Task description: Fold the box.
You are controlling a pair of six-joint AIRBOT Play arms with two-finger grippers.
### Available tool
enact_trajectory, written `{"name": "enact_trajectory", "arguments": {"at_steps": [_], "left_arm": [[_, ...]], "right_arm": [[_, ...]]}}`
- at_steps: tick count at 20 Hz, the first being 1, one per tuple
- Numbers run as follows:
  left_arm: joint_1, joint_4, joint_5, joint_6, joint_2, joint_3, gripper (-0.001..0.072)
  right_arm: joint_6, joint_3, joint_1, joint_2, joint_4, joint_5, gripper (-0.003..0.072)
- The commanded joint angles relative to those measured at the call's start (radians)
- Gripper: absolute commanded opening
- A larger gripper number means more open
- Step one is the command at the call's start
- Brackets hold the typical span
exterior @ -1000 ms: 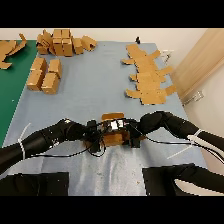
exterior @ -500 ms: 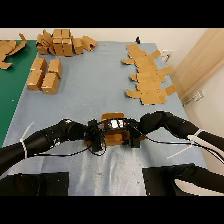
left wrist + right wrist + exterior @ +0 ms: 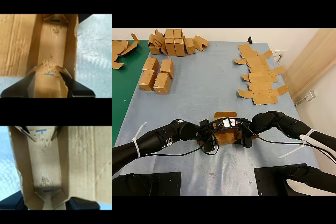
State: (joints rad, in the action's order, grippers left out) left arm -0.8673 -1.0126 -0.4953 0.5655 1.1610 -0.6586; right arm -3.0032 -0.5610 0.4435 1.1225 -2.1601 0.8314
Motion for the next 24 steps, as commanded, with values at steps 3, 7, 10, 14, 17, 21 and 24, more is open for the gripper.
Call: {"name": "enact_trajectory", "arguments": {"at_steps": [3, 7, 10, 14, 17, 21, 24], "left_arm": [[0.000, 0.003, 0.003, -0.001, 0.001, -0.001, 0.0474], [0.000, -0.003, -0.005, -0.002, 0.001, -0.001, 0.0134], [0.001, -0.009, -0.025, -0.001, -0.002, -0.001, 0.0011], [0.005, -0.138, -0.110, 0.153, -0.077, -0.001, 0.0010], [0.005, -0.368, -0.210, 0.477, -0.201, -0.001, 0.0010], [0.028, -0.638, -0.272, 1.091, -0.368, 0.002, 0.0011], [0.123, -0.694, -0.461, 1.562, -0.409, 0.030, 0.0011]], "right_arm": [[0.000, 0.000, 0.001, 0.000, -0.001, 0.000, 0.0587], [0.000, 0.000, 0.001, 0.000, -0.001, 0.000, 0.0587], [0.000, 0.000, 0.001, 0.000, -0.001, 0.000, 0.0587], [0.000, 0.000, 0.001, 0.000, -0.001, 0.000, 0.0587], [0.000, 0.000, 0.001, 0.000, 0.000, 0.000, 0.0587], [0.000, 0.000, 0.001, 0.000, -0.001, 0.000, 0.0587], [0.000, 0.000, 0.001, 0.000, -0.001, 0.000, 0.0587]]}}
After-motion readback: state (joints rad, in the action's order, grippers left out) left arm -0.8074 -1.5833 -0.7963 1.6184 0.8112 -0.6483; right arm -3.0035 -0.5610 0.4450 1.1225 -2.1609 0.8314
